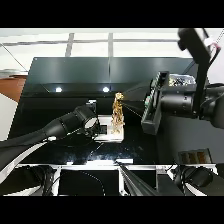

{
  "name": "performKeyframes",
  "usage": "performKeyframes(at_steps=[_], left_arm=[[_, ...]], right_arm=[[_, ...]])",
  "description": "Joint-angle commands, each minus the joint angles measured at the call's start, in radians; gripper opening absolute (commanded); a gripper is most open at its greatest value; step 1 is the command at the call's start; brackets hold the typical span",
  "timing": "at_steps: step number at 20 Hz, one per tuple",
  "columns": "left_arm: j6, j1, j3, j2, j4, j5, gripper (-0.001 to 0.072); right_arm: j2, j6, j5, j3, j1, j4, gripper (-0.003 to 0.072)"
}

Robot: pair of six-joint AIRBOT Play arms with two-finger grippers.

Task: Fold the box and place the chain.

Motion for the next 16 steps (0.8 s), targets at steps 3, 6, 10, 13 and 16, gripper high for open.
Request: performKeyframes(at_steps=[3,6,10,13,16], left_arm=[[0.0,0.0,0.0,0.0,0.0,0.0,0.0031],[0.0,0.0,0.0,0.0,0.0,0.0,0.0031],[0.0,0.0,0.0,0.0,0.0,0.001,0.0031],[0.0,0.0,0.0,0.0,0.0,0.001,0.0031],[0.0,0.0,0.0,0.0,0.0,0.002,0.0032]], right_arm=[[-0.014,0.015,0.034,0.012,0.0,0.058,0.0025],[-0.035,0.024,0.023,0.011,0.0,0.061,0.0025],[-0.102,0.027,-0.069,-0.009,0.0,0.056,0.0025],[-0.181,0.026,-0.173,-0.073,0.0,0.043,0.0025],[-0.248,0.026,-0.18,-0.129,0.0,0.039,0.0026]])
